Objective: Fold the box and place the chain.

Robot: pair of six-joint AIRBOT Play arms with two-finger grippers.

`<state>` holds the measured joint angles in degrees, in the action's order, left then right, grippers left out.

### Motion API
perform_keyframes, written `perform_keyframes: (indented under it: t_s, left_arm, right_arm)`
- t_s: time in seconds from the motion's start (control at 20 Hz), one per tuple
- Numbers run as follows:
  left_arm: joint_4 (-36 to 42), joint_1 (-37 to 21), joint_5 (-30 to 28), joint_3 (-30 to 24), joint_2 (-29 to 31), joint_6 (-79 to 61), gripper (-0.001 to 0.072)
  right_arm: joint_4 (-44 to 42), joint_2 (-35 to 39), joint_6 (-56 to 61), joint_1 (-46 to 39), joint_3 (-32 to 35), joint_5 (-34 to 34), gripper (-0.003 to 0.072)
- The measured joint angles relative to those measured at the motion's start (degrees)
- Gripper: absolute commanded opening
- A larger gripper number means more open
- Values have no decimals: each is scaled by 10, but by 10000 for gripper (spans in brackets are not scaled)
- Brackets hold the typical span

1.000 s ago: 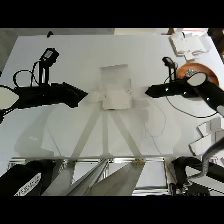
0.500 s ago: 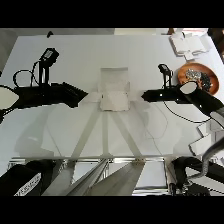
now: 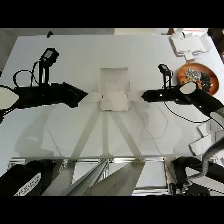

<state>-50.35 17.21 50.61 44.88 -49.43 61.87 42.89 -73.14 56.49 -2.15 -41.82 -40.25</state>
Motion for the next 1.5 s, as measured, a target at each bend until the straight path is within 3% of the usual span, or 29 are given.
perform_keyframes:
  t_s: [0.75, 0.85, 0.9, 1.0, 1.05, 1.2, 1.25, 1.4, 1.5]
  left_arm:
    - [4, -3, -37, 3, -7, -7, 283]
    - [3, -9, -32, 18, -29, -18, 338]
    - [2, -14, -21, 34, -48, -25, 413]
    - [2, -24, 7, 77, -99, -47, 456]
    - [2, -29, 19, 102, -129, -63, 530]
    - [4, -36, 56, 188, -234, -110, 553]
    - [6, -38, 69, 216, -269, -124, 591]
    - [16, -40, 127, 300, -376, -171, 595]
    - [29, -45, 156, 345, -437, -197, 642]
  right_arm:
    - [0, 0, 0, 0, 0, 0, 11]
    - [0, 0, 0, 0, 0, 0, 11]
    - [0, 0, 0, 0, 0, 0, 11]
    - [0, 0, 0, 0, 0, 0, 11]
    - [0, 0, 0, 0, 0, 0, 11]
    - [0, 0, 0, 0, 0, 0, 11]
    - [0, 0, 0, 0, 0, 0, 11]
    - [0, 0, 0, 0, 0, 0, 11]
    - [0, 0, 0, 0, 0, 0, 11]
